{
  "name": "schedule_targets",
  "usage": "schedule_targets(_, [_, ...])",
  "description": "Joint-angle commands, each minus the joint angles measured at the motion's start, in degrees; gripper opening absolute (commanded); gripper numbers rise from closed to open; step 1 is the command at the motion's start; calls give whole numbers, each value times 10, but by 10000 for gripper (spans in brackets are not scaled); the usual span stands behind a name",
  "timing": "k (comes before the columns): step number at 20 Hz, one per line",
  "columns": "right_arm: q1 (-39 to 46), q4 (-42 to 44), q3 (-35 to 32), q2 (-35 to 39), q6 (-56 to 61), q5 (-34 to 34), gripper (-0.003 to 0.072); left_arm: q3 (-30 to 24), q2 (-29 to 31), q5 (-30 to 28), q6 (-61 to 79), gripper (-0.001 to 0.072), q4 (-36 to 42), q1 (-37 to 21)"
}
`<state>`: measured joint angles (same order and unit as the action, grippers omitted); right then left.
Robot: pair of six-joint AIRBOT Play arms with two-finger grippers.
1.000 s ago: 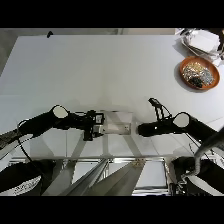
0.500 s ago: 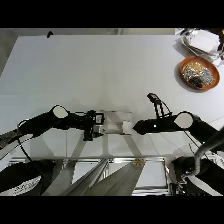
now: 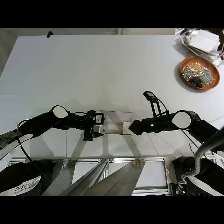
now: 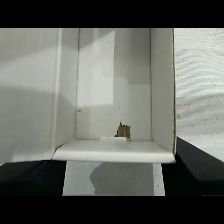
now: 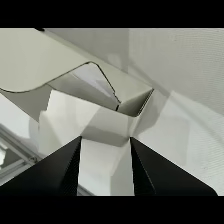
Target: Fold the box and place the chain.
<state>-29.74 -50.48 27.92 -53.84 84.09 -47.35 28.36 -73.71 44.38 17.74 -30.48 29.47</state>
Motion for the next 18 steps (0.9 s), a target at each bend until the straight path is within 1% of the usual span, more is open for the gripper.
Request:
schedule_targets(1, [-21,-18,3,-16,17,-9,349,0,0,0,0,33,0,0])
schedule_targets(3, [-33,-23,10,-30,36,4,349,0,0,0,0,33,0,0])
schedule_targets(5, [-46,-56,29,-44,58,5,348,0,0,0,0,33,0,0])
schedule_targets(7, [-57,-110,50,-57,111,0,348,0,0,0,0,33,0,0])
schedule_targets(12, [-98,-147,90,-99,219,-2,340,0,0,0,0,33,0,0])
schedule_targets(15, [-124,-201,108,-119,318,-31,339,0,0,0,0,33,0,0])
schedule_targets(18, [-134,-224,133,-149,379,-59,339,0,0,0,0,33,0,0])
